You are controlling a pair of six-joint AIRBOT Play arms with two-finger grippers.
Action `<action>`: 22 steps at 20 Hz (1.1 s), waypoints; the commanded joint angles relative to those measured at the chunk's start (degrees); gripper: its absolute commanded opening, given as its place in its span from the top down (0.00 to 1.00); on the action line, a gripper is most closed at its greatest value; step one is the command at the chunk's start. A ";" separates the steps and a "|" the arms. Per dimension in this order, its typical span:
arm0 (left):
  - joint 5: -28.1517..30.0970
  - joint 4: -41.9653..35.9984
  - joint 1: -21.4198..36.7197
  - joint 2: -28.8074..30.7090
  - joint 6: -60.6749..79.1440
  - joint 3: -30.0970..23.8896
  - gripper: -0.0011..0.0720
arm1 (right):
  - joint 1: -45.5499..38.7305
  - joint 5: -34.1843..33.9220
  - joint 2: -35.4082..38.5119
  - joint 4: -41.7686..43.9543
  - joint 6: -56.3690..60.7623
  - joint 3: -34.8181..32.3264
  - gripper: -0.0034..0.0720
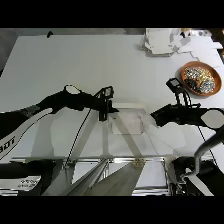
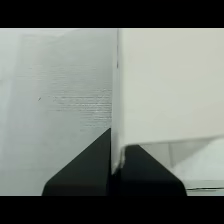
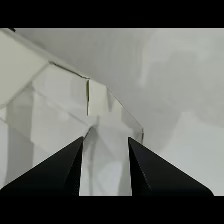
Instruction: Fold the box and place the chain.
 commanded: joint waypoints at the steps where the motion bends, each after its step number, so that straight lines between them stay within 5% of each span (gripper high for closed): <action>1: 3.80 -0.35 -1.49 -1.25 2.32 0.04 0.97 | 0.04 1.44 2.05 -3.45 -0.02 0.55 0.53; 12: 5.07 -1.31 -1.49 -3.04 2.95 0.04 0.98 | 0.04 1.36 2.08 -3.67 -0.04 0.55 0.53; 22: -3.78 -1.20 -1.25 -3.76 5.27 0.09 0.98 | 0.04 1.36 2.08 -3.65 -0.02 0.55 0.53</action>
